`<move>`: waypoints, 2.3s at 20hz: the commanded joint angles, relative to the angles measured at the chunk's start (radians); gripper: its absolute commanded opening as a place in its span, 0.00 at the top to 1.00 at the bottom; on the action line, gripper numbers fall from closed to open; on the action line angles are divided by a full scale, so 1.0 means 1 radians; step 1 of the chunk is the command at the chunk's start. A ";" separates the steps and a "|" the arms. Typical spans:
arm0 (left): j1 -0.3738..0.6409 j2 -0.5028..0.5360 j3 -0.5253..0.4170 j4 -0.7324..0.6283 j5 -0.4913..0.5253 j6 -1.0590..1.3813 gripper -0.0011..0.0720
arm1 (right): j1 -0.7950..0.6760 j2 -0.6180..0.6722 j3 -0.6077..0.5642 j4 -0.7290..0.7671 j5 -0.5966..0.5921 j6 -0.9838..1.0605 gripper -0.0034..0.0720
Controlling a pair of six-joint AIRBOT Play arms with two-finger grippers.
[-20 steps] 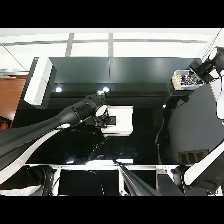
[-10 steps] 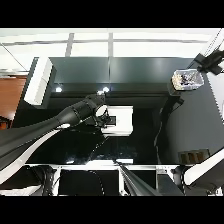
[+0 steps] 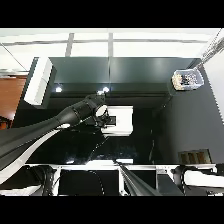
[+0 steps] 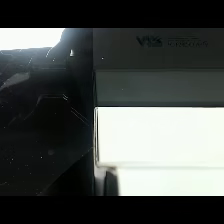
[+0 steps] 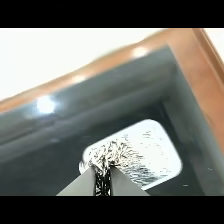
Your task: Fold the box and place the chain.
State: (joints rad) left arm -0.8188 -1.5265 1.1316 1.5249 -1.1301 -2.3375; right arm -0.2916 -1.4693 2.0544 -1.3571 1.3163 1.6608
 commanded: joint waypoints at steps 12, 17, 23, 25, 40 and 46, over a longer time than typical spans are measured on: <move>0.000 -0.001 0.000 0.000 0.003 0.000 0.95 | 0.217 0.465 -0.462 0.579 0.296 -0.327 0.94; 0.000 -0.001 0.000 0.000 0.003 0.000 0.95 | 0.454 0.472 -0.661 0.579 0.263 -0.321 0.94; 0.000 -0.001 0.000 0.000 0.002 0.000 0.95 | 0.627 0.472 -0.838 0.583 0.060 -0.307 0.94; 0.000 -0.001 0.000 0.000 0.002 0.000 0.95 | 0.646 0.470 -0.896 0.583 0.000 -0.302 0.94; 0.000 -0.001 0.000 0.000 0.003 0.000 0.95 | 0.723 0.420 -1.249 0.584 -0.389 -0.200 0.64; 0.000 -0.001 0.000 0.000 0.003 0.000 0.95 | 0.520 0.502 -1.220 0.159 -0.143 -0.142 0.55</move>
State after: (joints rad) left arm -0.8188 -1.5265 1.1316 1.5249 -1.1275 -2.3375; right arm 0.3145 -1.0077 0.8295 -0.9581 1.0721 1.4738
